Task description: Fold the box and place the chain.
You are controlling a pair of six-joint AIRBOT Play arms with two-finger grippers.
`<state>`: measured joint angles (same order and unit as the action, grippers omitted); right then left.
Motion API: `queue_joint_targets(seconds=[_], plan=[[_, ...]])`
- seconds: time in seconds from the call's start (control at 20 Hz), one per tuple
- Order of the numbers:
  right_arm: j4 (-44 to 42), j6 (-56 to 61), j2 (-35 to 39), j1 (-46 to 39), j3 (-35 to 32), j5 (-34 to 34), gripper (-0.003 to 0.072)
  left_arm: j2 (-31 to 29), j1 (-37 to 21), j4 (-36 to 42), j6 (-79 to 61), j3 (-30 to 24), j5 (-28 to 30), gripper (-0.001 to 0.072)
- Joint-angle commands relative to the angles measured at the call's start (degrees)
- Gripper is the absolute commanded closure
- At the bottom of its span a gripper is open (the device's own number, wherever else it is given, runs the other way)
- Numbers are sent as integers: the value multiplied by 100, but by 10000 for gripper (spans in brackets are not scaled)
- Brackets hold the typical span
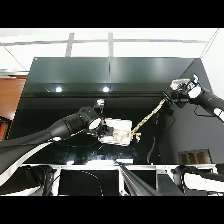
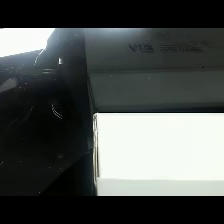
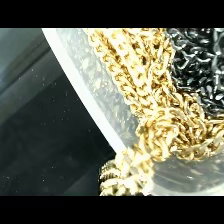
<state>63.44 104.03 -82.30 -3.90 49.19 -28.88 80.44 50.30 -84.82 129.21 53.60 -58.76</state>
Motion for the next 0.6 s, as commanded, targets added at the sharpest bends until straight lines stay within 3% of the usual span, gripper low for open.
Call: queue_joint_targets(seconds=[0.0, 0.15, 0.35, 0.55], plan=[[-15, -227, 90, -2, 48, -282, 675, 0, -4, 2, 0, 2, 2, 680], [-15, -962, 717, -2, 57, -673, 678, 0, -4, 4, 2, 2, 2, 680], [-17, -1545, 2225, -2, 144, -1169, 679, 0, -4, 4, 2, 2, 2, 680], [-105, -1738, 3399, 2, 695, -1939, 679, 0, -4, 4, 2, 2, 0, 679]])
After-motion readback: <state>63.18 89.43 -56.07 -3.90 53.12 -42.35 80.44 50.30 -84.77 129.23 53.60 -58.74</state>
